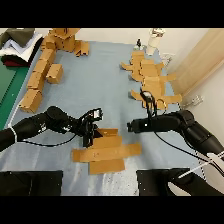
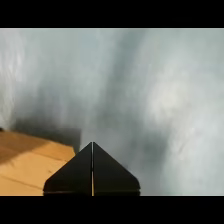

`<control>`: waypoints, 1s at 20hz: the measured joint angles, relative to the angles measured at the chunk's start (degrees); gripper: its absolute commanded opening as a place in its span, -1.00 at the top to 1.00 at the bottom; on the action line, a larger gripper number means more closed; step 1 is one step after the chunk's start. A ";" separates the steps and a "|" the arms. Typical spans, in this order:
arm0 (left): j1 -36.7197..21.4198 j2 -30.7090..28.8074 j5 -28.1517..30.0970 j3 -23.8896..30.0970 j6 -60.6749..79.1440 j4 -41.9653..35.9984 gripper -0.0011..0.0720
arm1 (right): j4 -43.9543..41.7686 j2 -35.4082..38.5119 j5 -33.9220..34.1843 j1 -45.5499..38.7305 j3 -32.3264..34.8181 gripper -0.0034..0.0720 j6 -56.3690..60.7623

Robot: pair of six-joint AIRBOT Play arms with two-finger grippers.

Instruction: Fold the box.

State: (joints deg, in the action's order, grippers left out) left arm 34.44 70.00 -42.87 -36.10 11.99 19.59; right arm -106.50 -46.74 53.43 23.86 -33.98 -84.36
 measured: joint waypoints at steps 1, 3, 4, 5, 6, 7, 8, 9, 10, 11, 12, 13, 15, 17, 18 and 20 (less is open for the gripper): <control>0.07 -0.07 0.31 0.02 -0.26 0.00 0.94 | -0.39 0.11 1.75 0.61 0.90 0.90 0.35; 0.17 -0.48 0.48 0.02 -0.66 -0.07 0.94 | -0.72 0.22 3.87 2.27 3.02 0.90 1.40; 0.17 -0.94 0.57 0.02 -0.72 -0.13 0.94 | -0.83 0.28 4.11 2.99 3.91 0.90 1.84; 0.17 -1.62 0.85 0.02 -0.87 -0.13 0.94 | -1.05 0.31 4.04 3.56 4.66 0.90 2.12; 0.17 -2.47 1.18 0.02 -0.90 -0.17 0.94 | -1.05 0.33 3.82 4.07 5.25 0.90 2.45; 0.24 -3.30 1.57 0.02 -0.90 -0.24 0.94 | -1.09 0.33 3.04 4.35 5.68 0.90 2.62; 0.24 -4.09 1.99 0.02 -0.90 -0.42 0.94 | -1.07 0.33 2.43 4.57 5.95 0.90 2.91; 0.24 -4.63 2.62 0.02 -0.90 -0.59 0.94 | -1.09 0.33 1.79 4.74 6.19 0.90 2.95; 0.24 -5.05 2.93 0.02 -0.90 -0.74 0.94 | -1.11 0.35 0.96 4.92 6.32 0.90 3.02; 0.31 -5.35 3.10 0.02 -0.85 -1.11 0.94 | -1.03 0.35 0.35 4.98 6.47 0.90 3.13; 0.52 -5.57 3.37 0.02 -0.42 -1.53 0.94 | -0.79 0.35 0.02 5.03 6.54 0.90 3.19; 0.94 -5.73 3.91 0.07 0.24 -1.92 0.94 | -0.39 0.35 -0.48 5.05 6.58 0.90 3.43; 2.19 -5.68 4.72 0.22 1.27 -2.36 0.94 | 1.46 0.35 -0.87 5.09 6.64 0.90 4.50; 3.50 -4.96 5.68 0.42 1.81 -2.78 0.94 | 3.43 0.33 -1.11 5.14 6.71 0.90 5.55; 4.07 -4.48 5.88 0.48 1.99 -2.84 0.94 | 4.24 0.35 -1.25 5.14 6.71 0.90 6.01; 4.94 -3.69 6.40 0.74 2.23 -3.10 0.94 | 5.35 0.35 -1.38 5.14 6.71 0.90 6.62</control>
